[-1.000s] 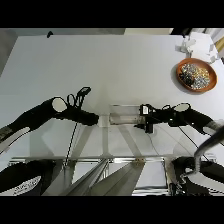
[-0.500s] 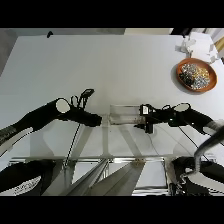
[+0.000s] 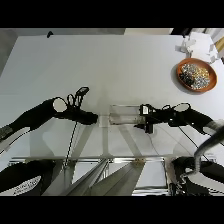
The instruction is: Fold the box and place the chain.
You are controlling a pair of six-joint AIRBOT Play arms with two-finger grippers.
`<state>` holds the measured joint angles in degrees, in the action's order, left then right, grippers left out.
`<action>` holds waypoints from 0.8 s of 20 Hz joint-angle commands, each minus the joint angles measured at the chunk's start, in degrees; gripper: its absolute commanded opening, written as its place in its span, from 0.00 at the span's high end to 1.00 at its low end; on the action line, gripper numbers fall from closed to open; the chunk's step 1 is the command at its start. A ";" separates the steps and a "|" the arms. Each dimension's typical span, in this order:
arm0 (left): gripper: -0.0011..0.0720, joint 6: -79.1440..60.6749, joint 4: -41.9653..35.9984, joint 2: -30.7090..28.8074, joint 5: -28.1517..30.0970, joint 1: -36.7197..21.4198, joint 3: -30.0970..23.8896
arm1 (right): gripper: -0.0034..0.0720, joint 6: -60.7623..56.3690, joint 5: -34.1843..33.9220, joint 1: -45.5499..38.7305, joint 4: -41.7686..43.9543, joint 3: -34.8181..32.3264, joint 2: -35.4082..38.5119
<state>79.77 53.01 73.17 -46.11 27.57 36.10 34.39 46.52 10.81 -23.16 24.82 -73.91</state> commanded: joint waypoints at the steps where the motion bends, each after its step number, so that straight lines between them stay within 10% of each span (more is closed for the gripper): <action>1: 0.98 -1.90 -2.27 1.09 0.96 0.55 0.00 | 0.42 -0.02 0.02 0.02 0.00 0.04 0.00; 16: 0.98 -6.49 -8.28 1.92 1.53 1.90 0.59 | 0.42 -0.02 0.00 0.02 -0.02 0.04 0.00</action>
<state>74.28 46.54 75.88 -44.53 29.43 36.45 34.33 46.57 10.79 -23.20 24.82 -73.89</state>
